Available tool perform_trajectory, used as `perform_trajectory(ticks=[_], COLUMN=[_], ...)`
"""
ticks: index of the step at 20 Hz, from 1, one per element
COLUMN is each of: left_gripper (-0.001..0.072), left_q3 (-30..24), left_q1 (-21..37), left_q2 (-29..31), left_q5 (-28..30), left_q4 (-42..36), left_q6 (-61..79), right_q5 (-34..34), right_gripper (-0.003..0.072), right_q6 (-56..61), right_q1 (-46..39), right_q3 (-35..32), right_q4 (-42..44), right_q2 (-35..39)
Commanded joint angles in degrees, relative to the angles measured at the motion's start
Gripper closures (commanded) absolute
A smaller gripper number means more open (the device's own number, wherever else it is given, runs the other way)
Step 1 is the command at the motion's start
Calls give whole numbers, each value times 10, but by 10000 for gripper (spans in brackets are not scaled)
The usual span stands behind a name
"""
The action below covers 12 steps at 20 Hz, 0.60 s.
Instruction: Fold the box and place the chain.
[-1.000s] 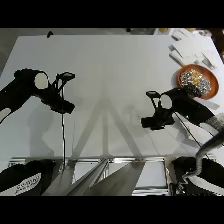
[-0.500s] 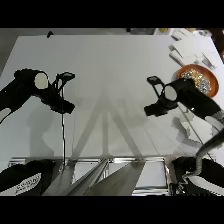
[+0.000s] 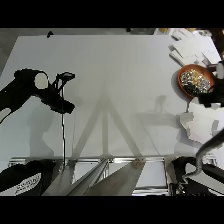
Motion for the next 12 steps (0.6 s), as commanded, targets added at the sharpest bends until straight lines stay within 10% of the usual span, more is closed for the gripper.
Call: perform_trajectory(ticks=[1,12], left_gripper=[646,646], left_q3=[0,0], left_q1=[0,0], left_q2=[0,0], left_q5=[0,0], left_q4=[0,0], left_q6=[0,0], right_q5=[15,-85], right_gripper=[199,235], right_q6=[-10,-19], right_q1=[-141,-220], right_q3=[-1,-98], right_q4=[9,-54], right_q2=[0,-22])
